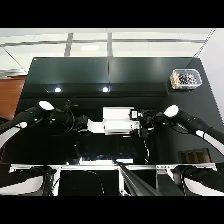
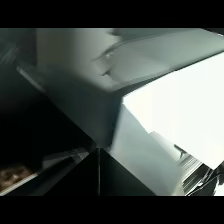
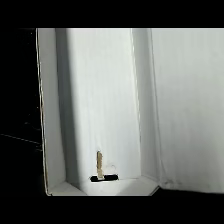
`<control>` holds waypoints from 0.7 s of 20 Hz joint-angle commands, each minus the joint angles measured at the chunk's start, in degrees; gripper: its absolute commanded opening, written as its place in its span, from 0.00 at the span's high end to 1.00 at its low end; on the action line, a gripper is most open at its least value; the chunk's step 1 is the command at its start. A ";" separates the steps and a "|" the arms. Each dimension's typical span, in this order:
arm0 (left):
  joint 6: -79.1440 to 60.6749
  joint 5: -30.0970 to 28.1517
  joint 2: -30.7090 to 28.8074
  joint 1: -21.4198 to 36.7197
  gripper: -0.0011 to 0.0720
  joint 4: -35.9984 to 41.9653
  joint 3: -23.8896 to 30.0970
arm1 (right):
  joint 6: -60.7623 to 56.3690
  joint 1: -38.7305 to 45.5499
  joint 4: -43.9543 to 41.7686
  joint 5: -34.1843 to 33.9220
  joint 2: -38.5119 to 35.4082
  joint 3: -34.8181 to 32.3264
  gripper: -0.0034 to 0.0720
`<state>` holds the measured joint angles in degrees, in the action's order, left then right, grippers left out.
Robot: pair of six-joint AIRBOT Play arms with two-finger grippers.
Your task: Fold the box and place the chain.
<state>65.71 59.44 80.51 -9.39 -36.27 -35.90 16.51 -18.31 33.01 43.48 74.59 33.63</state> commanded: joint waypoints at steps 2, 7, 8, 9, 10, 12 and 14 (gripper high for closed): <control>-4.15 1.79 1.33 -2.36 0.89 4.17 -2.23 | -0.15 -0.02 0.00 -0.09 0.02 0.04 0.74; -5.92 8.98 1.33 -2.08 0.15 4.39 -4.81 | -0.20 -0.02 -0.02 -0.13 0.02 0.04 0.73; -5.92 9.44 1.33 -2.08 0.15 4.39 -5.49 | -0.20 -0.02 0.00 -0.13 0.02 0.04 0.73; -5.92 9.60 1.33 -2.08 0.15 4.39 -6.10 | -0.20 -0.02 -0.02 -0.15 0.02 0.04 0.73; -5.92 9.55 1.33 -2.08 0.15 4.39 -6.67 | -0.20 -0.02 0.00 -0.15 0.02 0.04 0.73; -5.92 9.55 1.33 -2.23 0.15 4.39 -7.76 | -0.20 -0.02 -0.02 -0.15 0.02 0.04 0.73; -5.88 9.60 1.33 -2.93 0.17 4.42 -8.46 | -0.20 -0.02 -0.02 -0.15 0.02 0.04 0.73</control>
